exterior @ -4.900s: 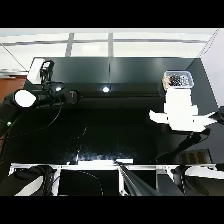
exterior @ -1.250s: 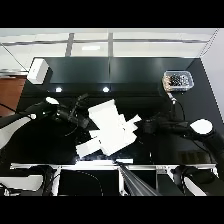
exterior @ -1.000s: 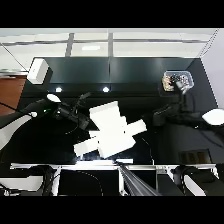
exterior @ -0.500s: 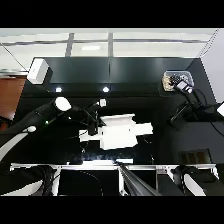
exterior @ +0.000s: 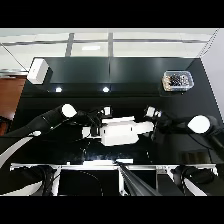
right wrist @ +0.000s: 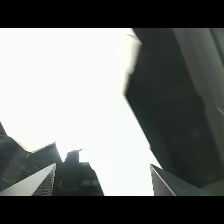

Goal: Fold the box and place the chain.

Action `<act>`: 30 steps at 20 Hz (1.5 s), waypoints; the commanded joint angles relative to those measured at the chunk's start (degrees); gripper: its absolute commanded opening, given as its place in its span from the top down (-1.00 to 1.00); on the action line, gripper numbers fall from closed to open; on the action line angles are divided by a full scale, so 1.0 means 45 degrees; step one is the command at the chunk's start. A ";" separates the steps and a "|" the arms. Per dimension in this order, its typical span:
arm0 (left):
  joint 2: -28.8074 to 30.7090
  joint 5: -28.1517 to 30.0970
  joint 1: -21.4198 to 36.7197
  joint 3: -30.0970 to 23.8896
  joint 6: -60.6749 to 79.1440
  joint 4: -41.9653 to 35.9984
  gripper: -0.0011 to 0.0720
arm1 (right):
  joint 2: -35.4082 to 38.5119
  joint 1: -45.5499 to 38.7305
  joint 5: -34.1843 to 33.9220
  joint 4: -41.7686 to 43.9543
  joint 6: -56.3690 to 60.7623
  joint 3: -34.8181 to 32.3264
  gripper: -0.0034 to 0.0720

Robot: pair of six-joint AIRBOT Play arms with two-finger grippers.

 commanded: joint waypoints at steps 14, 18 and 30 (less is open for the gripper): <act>-0.0053 0.0131 -0.0024 -0.0024 0.0117 0.0151 0.89 | -0.1821 0.3109 -0.2662 0.2637 -0.3167 -0.1175 -0.87; -0.0053 0.0131 -0.0024 -0.0024 0.0112 0.0151 0.89 | -0.1821 0.2953 -0.2890 0.2487 -0.3172 -0.1044 -0.87; -0.0053 0.0131 -0.0024 -0.0024 0.0112 0.0151 0.89 | -0.1817 0.1700 -0.2943 0.2608 -0.3478 0.0204 -0.87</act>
